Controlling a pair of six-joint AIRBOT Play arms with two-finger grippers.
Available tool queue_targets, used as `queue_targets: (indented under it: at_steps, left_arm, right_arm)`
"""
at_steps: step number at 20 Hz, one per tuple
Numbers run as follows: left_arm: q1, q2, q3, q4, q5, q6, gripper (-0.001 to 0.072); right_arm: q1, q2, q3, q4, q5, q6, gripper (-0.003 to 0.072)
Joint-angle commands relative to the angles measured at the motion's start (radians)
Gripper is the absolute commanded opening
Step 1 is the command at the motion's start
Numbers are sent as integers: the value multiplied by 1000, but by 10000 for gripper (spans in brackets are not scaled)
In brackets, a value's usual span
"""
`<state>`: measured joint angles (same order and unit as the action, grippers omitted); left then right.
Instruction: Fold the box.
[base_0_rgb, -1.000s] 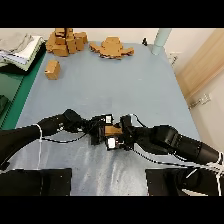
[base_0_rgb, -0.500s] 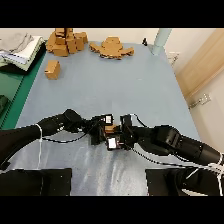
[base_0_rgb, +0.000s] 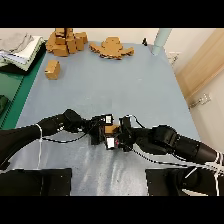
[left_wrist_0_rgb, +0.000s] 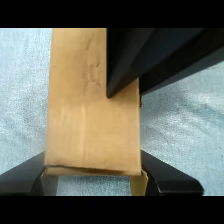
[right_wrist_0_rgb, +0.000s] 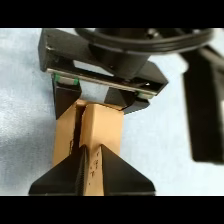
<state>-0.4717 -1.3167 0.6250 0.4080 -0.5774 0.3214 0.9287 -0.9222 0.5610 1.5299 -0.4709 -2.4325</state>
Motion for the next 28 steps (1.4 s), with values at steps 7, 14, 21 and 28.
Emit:
queue_targets:
  at_steps: [7,14,21,28]
  left_arm:
    - [-1,0,0,0,0,0,424]
    - [-1,0,0,0,0,0,424]
    - [-1,0,0,0,0,0,424]
    - [-1,0,0,0,0,0,424]
  right_arm:
    - [15,-3,2,43,-38,-3,177]
    - [3,61,3,22,-34,3,154]
    - [0,5,0,-4,-39,87,128]
    - [0,-12,0,-3,-40,87,127]
